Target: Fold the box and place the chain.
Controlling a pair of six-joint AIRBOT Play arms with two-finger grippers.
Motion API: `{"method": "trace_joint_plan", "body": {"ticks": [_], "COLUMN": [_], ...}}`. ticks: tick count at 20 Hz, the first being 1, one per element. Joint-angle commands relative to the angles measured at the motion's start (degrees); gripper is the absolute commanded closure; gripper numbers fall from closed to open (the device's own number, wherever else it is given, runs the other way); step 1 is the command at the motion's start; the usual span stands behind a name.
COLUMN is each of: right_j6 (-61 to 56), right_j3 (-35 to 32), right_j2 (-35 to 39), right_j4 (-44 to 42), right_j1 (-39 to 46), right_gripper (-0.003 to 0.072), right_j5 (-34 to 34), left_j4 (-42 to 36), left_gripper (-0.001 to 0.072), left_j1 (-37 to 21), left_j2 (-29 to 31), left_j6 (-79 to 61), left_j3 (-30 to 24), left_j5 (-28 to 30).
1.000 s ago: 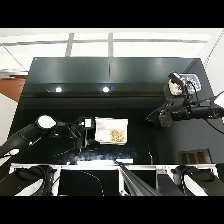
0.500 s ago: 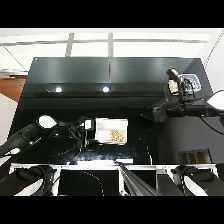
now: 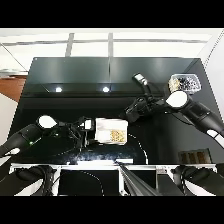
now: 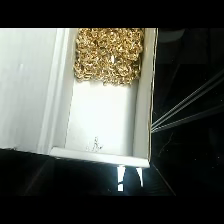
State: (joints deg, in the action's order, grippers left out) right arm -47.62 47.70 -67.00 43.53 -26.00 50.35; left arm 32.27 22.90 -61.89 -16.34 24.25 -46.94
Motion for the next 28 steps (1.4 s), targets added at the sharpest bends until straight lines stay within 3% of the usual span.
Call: {"method": "trace_joint_plan", "body": {"ticks": [1,5,10,15,17,21,22,25,28], "right_j6": [8.41,10.32,10.16,4.46,4.46,4.28,4.24,1.84,1.38], "right_j3": [0.96,1.97,2.19,2.16,2.16,2.16,2.14,-0.81,-5.05], "right_j2": [-1.73,-1.49,-0.35,-0.33,-0.33,0.26,0.39,1.29,4.09], "right_j4": [0.04,0.48,3.82,12.55,12.66,12.70,12.74,12.85,11.63], "right_j1": [-2.32,-2.75,-6.01,-10.58,-11.28,-11.50,-11.50,-11.50,-11.67], "right_gripper": [-0.0016,-0.0016,-0.0015,-0.0014,0.0045,0.0046,0.0093,0.0093,0.0198], "right_j5": [8.11,15.19,15.21,12.02,10.56,10.40,10.32,7.78,2.16], "left_j4": [0.07,0.07,0.07,0.07,0.07,0.07,0.07,0.07,0.07], "left_gripper": [0.0222,0.0222,0.0222,0.0221,0.0222,0.0222,0.0222,0.0222,0.0222], "left_j1": [0.02,0.02,0.02,0.02,0.02,0.02,0.02,0.02,0.02], "left_j2": [-0.04,-0.04,-0.04,-0.04,-0.04,-0.04,-0.04,-0.04,-0.04], "left_j6": [0.04,0.04,0.04,0.04,0.04,0.04,0.04,0.04,0.04], "left_j3": [-0.04,-0.04,-0.04,-0.04,-0.04,-0.04,-0.04,-0.04,-0.04], "left_j5": [-0.04,-0.04,-0.07,-0.13,-0.22,-0.24,-0.24,-0.24,-0.24]}}
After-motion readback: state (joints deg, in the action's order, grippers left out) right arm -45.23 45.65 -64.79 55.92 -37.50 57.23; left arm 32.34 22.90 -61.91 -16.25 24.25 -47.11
